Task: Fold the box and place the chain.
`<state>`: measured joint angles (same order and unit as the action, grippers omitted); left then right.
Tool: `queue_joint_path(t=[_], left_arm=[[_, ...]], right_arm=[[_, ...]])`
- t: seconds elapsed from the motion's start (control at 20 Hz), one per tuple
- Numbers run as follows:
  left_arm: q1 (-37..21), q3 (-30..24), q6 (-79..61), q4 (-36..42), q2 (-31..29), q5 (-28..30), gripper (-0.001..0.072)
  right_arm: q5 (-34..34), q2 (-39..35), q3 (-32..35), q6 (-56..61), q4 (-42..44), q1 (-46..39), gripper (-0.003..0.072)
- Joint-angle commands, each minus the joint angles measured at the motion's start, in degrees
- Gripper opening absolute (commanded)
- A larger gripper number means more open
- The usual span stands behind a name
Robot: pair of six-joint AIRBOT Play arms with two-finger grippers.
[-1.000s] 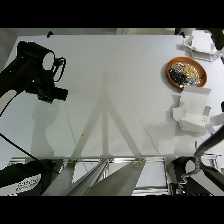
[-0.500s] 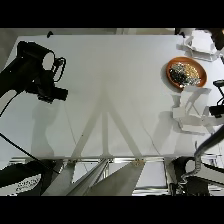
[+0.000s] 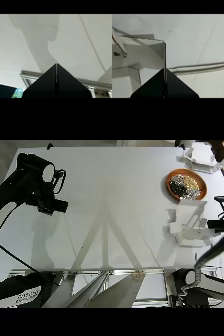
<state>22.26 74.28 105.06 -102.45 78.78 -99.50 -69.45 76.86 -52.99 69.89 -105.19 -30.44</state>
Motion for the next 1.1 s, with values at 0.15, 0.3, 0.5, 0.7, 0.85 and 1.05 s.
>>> queue_joint_path(t=[0.15, 0.3, 0.5, 0.7, 0.85, 1.05], left_arm=[[-0.02, -0.02, -0.02, -0.02, -0.04, 0.02, 0.0011], [-0.02, -0.02, -0.02, 0.0, -0.04, 0.02, 0.0011], [-0.02, -0.02, -0.81, -0.07, -0.04, 0.31, 0.0011], [-0.02, -0.02, -3.65, 0.0, -0.04, 2.43, 0.0011], [-0.02, -0.02, -3.65, -0.02, -0.04, 2.43, 0.0011], [-0.04, -0.02, -3.65, -0.02, -0.04, 4.44, 0.0011]], right_arm=[[-2.27, -11.21, 0.61, -17.35, 30.16, 3.17, 0.0021], [-1.92, -17.16, 4.57, -21.2, 40.68, 5.88, 0.0021], [4.39, -26.6, 15.63, -22.47, 49.22, 12.0, 0.0021], [4.66, -33.53, 22.47, -20.24, 50.18, 19.58, 0.0021], [6.14, -34.23, 25.0, -18.16, 52.11, 24.74, 0.0021], [10.12, -34.23, 27.54, -16.59, 54.36, 33.66, 0.0021]])
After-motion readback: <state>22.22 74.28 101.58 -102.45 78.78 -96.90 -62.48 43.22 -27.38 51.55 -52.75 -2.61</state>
